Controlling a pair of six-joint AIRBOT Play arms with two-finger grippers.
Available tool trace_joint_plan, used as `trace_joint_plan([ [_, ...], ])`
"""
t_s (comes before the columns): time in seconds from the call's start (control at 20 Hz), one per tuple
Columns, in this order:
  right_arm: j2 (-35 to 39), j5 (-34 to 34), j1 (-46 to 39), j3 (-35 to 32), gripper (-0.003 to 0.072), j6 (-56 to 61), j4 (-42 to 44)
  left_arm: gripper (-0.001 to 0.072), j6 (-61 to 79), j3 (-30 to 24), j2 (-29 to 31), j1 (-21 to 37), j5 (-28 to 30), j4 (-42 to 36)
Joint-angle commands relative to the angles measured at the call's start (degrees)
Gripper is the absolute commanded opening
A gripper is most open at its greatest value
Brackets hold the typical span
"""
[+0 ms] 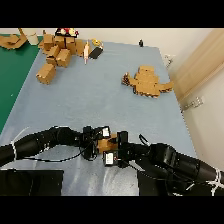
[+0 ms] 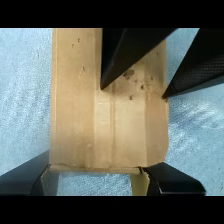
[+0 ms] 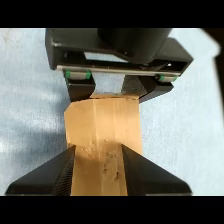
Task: Fold the box.
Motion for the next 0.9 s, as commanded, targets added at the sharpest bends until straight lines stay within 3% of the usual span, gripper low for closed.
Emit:
trace_joint_plan([
  [0.0, -0.57, 0.00, 0.11, 0.02, 0.0461, -0.15, -2.32, 0.0538, 0.02, 0.00, -0.04, 0.02, 0.00, 0.02],
  [0.15, -0.57, 0.24, 0.11, 0.02, 0.0461, -0.09, -7.04, 0.0538, 0.02, 0.00, -0.04, 0.02, 0.00, 0.02],
  [0.7, -1.29, 0.17, 0.11, 0.02, 0.0432, 0.07, -7.26, 0.0539, 0.02, 0.00, -0.04, 0.02, 0.00, 0.02],
  [0.85, -1.29, -0.02, 0.11, 0.02, 0.0354, 0.09, -7.28, 0.0539, 0.02, 0.00, -0.04, 0.02, 0.00, 0.02],
])
